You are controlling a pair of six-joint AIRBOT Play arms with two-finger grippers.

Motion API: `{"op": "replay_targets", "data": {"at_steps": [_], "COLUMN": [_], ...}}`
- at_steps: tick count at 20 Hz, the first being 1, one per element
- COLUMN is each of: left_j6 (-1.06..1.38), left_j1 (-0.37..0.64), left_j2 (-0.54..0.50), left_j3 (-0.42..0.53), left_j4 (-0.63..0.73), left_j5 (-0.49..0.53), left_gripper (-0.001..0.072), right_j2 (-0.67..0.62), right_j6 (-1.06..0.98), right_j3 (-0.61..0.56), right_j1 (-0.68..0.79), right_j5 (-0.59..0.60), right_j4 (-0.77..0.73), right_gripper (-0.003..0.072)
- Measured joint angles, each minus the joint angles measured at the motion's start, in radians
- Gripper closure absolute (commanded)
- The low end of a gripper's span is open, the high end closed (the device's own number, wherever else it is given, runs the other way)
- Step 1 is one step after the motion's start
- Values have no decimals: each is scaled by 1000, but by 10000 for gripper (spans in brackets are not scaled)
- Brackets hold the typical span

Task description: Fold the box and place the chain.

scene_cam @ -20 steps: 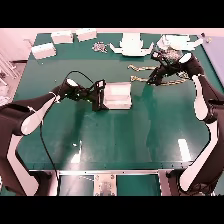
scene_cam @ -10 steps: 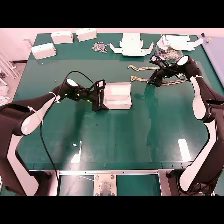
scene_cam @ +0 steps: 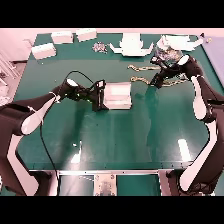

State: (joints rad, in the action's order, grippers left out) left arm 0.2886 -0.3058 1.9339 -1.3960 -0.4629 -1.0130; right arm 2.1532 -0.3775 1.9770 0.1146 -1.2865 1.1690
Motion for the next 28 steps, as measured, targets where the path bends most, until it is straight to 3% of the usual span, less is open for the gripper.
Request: {"op": "replay_targets", "data": {"at_steps": [8, 14, 28], "left_j6": [0, 0, 0], "left_j1": [0, 0, 0], "left_j2": [0, 0, 0], "left_j3": [0, 0, 0], "left_j4": [0, 0, 0], "left_j5": [0, 0, 0], "left_gripper": [241, 241, 240], "right_j2": [-38, -121, -338], "right_j6": [-67, -97, -190], "right_j3": [-5, -2, -2], "right_j1": [-2, -1, -16], "right_j5": [-157, -250, -458], "right_j4": [-105, -235, -356], "right_gripper": [678, 679, 679]}}
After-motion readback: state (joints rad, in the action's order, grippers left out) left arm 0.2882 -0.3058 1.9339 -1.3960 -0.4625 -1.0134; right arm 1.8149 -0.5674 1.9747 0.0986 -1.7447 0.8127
